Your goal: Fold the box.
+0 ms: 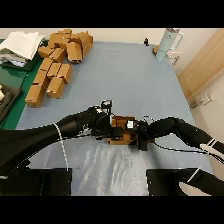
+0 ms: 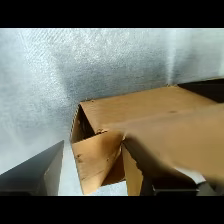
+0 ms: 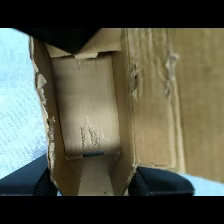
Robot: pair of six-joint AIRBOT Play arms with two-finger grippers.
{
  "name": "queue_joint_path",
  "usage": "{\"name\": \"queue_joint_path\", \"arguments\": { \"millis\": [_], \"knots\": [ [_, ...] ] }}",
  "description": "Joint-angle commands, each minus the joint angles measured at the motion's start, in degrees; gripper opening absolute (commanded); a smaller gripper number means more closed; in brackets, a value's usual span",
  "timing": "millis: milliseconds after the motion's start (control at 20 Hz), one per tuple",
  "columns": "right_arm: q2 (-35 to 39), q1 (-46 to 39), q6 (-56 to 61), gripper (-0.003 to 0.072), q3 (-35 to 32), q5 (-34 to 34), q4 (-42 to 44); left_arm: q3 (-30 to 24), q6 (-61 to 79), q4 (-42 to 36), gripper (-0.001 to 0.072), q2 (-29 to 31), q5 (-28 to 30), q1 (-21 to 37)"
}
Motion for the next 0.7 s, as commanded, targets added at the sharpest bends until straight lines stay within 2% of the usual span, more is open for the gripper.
{"name": "queue_joint_path", "arguments": {
  "millis": [0, 100, 300, 450, 650],
  "knots": [
    [0.0, 0.02, 0.02, 0.0446, 0.04, 0.0, 0.0, 1.07, -4.74, 1.95, 0.054, -0.81, -1.77, -1.33],
    [0.0, 0.02, 0.0, 0.0446, 0.04, 0.0, 0.0, 2.89, -5.62, 2.71, 0.054, -1.84, -3.76, -1.64],
    [0.0, 0.02, 0.0, 0.0446, 0.04, 0.0, 0.0, 9.46, -10.12, 10.47, 0.054, -5.4, -10.47, -3.89],
    [0.0, 0.02, 0.0, 0.0446, 0.04, 0.0, 0.0, 12.83, -10.29, 10.78, 0.0541, -8.5, -12.11, -4.94],
    [0.0, 0.02, 0.0, 0.0446, 0.04, 0.0, 0.0, 13.03, -8.41, 7.89, 0.0543, -8.24, -13.77, -5.18]
  ]
}}
